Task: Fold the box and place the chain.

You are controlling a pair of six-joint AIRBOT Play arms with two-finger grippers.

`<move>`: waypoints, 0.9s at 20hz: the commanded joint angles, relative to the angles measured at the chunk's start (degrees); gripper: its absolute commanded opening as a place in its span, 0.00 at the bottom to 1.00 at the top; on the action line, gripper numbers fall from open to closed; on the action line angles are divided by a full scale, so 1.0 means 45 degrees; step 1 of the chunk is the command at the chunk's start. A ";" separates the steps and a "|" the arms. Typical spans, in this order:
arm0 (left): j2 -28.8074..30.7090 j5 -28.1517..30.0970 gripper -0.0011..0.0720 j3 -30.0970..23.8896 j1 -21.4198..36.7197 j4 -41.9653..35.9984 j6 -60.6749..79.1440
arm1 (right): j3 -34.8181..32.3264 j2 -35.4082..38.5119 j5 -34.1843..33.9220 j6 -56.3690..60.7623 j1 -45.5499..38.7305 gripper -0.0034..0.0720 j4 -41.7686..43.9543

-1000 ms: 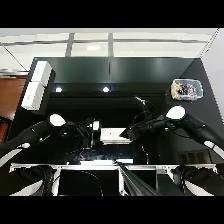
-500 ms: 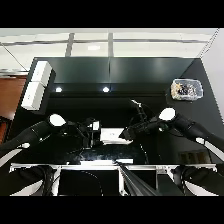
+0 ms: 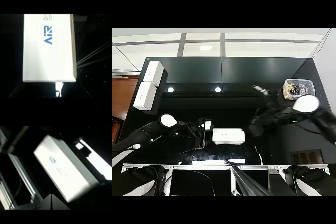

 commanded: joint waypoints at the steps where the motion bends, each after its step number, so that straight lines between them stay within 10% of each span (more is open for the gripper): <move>1: 0.1302 -0.0335 1.00 0.0024 0.0316 0.0967 -0.1817 | 0.0248 0.1763 0.2225 0.0447 -0.2754 0.05 -0.2229; 7: 0.3818 -0.0520 0.99 0.0622 -0.0457 0.1486 -0.5134 | 0.0238 0.2152 0.1302 0.0432 -0.4847 0.05 -0.2341; 12: 0.1355 0.1676 0.99 0.1758 -0.2492 0.1273 -0.6047 | 0.0238 0.2152 -0.0044 0.0442 -0.4847 0.05 -0.2302; 18: -0.1132 0.1088 0.99 0.3376 -0.3079 0.1200 -0.6023 | 0.0238 0.2152 0.0243 0.0437 -0.4847 0.05 -0.2302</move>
